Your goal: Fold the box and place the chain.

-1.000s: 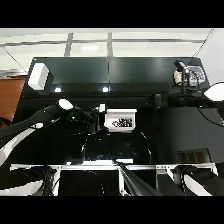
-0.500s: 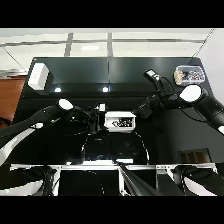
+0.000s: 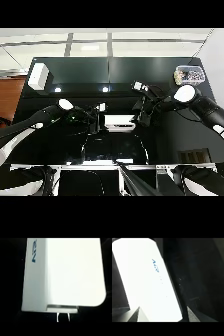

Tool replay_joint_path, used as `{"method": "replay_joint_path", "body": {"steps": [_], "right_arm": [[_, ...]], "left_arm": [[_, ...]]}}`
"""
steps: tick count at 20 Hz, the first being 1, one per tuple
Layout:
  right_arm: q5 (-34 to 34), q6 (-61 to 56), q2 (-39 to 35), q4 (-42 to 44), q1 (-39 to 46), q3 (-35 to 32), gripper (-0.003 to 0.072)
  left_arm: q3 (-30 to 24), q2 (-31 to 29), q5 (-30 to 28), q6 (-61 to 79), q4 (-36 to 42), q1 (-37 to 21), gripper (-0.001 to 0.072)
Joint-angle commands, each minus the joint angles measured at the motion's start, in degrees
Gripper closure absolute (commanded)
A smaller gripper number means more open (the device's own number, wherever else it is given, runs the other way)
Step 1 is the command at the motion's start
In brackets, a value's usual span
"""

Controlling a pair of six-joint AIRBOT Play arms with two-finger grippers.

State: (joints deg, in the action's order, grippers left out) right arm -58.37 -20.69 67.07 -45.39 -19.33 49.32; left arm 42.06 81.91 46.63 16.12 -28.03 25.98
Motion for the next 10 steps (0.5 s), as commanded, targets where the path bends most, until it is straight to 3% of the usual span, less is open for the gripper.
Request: {"method": "replay_joint_path", "body": {"steps": [1,9,10], "right_arm": [[1.2,6.4,2.2,1.1,-1.5,-0.3,-0.0021],[1.6,8.0,3.8,3.0,-1.5,-0.3,-0.0019],[1.6,8.3,3.8,3.3,-1.5,-0.3,0.0049]], "left_arm": [[0.0,0.0,0.0,0.0,0.0,0.0,0.0346],[0.0,0.0,0.0,0.0,0.0,0.0,0.0346],[0.0,0.0,0.0,0.0,0.0,0.0,0.0346]]}}
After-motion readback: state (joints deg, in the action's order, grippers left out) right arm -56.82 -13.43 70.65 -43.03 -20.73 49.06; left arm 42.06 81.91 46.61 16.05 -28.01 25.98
